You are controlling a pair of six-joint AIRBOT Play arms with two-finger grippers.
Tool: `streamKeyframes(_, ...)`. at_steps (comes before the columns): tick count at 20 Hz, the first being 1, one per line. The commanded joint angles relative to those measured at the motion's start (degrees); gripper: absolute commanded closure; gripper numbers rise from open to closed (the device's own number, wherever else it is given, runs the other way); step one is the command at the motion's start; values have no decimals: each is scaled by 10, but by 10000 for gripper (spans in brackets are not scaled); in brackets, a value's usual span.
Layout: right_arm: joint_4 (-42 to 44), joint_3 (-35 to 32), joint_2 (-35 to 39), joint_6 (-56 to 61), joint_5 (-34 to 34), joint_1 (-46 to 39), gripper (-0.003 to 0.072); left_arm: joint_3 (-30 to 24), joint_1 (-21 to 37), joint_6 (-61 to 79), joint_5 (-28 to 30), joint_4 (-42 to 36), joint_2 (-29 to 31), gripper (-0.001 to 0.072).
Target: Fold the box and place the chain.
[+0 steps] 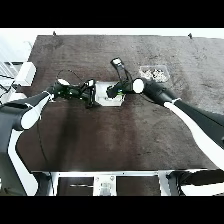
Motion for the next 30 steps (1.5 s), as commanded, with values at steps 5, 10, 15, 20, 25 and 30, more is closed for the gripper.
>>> streamKeyframes(5, -5, -54, 95, 36, 40, -160, 217, 0, 0, 0, 0, 0, 0, 241)
streamKeyframes(10, 23, -75, 21, 87, -22, -243, 216, 0, 0, 0, 1, 0, 0, 241)
streamKeyframes(15, 60, -42, -63, 87, -67, -236, 216, 0, 0, 0, 2, 0, 0, 241)
streamKeyframes(20, 87, 10, -111, 85, -82, -230, 217, 0, 0, 0, 1, 0, 0, 241)
streamKeyframes(25, 85, 30, -129, 85, -82, -230, 216, 0, 0, 0, 1, 0, 0, 241)
streamKeyframes(30, 108, 37, -149, 85, -95, -223, 301, 0, 0, 0, 1, 0, 0, 241)
